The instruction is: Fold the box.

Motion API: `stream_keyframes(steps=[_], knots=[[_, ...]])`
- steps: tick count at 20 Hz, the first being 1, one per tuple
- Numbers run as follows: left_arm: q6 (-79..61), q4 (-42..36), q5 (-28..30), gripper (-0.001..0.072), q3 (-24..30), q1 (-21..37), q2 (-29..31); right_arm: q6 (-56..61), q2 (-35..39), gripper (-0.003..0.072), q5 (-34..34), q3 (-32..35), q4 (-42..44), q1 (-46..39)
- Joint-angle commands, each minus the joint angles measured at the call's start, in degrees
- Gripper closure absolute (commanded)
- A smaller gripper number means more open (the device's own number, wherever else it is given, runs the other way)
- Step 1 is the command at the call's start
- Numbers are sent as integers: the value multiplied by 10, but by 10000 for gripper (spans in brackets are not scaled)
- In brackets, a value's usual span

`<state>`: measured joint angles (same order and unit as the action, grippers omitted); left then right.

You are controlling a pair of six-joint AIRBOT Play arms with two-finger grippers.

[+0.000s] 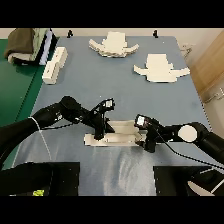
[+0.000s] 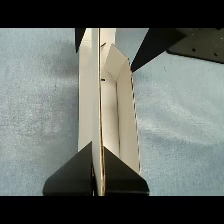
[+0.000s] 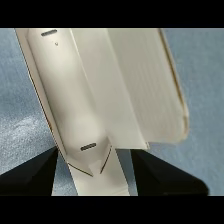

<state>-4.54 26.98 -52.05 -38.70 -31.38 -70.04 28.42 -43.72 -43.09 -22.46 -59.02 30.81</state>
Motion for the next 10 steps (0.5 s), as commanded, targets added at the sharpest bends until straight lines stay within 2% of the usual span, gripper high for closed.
stream_keyframes(steps=[1,8,10], knots=[[0,0,0,694,0,0,0,-64,-17,-34,-12,0,52,-31],[0,0,0,694,0,0,0,-58,-17,-34,-36,0,56,-30],[0,0,0,694,0,0,0,-104,-25,-34,-24,0,58,-30]])
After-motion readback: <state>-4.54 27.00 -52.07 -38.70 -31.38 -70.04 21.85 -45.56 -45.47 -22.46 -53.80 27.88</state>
